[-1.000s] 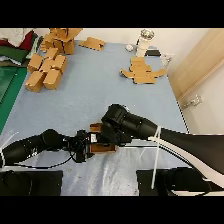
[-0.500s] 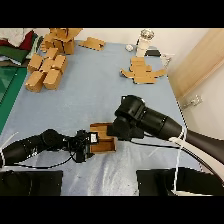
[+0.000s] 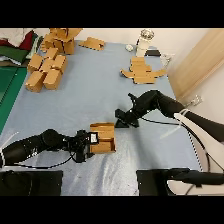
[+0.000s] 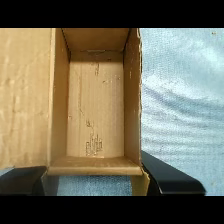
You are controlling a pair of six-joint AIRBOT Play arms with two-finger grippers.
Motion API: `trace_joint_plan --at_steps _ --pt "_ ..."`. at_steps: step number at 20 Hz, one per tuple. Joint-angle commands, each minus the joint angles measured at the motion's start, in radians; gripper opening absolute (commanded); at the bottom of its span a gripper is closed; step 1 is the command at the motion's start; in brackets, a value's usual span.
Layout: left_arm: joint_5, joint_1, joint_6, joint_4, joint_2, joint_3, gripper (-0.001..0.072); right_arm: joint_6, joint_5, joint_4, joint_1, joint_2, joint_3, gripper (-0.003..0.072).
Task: Fold the box.
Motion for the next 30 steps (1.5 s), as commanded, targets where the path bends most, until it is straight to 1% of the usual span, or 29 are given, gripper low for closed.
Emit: trace_joint_plan --at_steps 1,3,5,7,10,13,16,19,23,27,28,29,30 --pt "0.001 0.000 0.000 0.000 0.001 0.000 0.0382 -0.539 -0.074 0.497 -0.061 -0.130 -0.029 0.0002" --pt "0.000 0.000 0.000 0.000 0.001 0.000 0.0382 -0.651 -0.134 0.496 -0.013 -0.131 -0.029 0.0002" --pt "0.001 0.000 0.000 0.000 0.001 0.000 0.0382 -0.735 -0.193 0.437 0.039 -0.116 -0.030 0.0002" --pt "0.001 0.000 0.000 0.000 0.001 0.000 0.0383 -0.757 -0.167 0.347 0.090 -0.057 -0.055 0.0002" --pt "0.001 0.000 0.000 0.000 0.001 0.000 0.0382 -0.809 -0.020 0.212 0.160 0.109 -0.130 0.0003" --pt "0.001 0.000 0.000 0.000 0.001 0.000 0.0382 -0.824 0.169 0.015 0.264 0.291 -0.235 0.0004" --pt "0.001 0.000 0.000 0.000 0.001 0.000 0.0382 -0.822 0.300 -0.097 0.354 0.394 -0.325 0.0004" --pt "0.001 0.000 0.000 0.000 0.001 0.000 0.0383 -0.821 0.431 -0.232 0.452 0.463 -0.369 0.0005" --pt "0.000 0.000 0.000 0.000 0.001 0.000 0.0383 -0.787 0.539 -0.395 0.573 0.576 -0.396 0.0005" --pt "0.001 0.000 0.000 0.000 0.001 0.000 0.0382 -0.777 0.542 -0.446 0.674 0.722 -0.416 0.0006" --pt "0.000 0.000 0.000 0.000 0.001 0.000 0.0383 -0.777 0.542 -0.472 0.702 0.750 -0.429 0.0071" --pt "0.001 0.000 0.000 0.000 0.001 0.000 0.0383 -0.778 0.542 -0.507 0.724 0.765 -0.444 0.0253" --pt "0.001 0.000 0.000 0.000 0.001 0.000 0.0382 -0.782 0.546 -0.555 0.741 0.767 -0.460 0.0413"
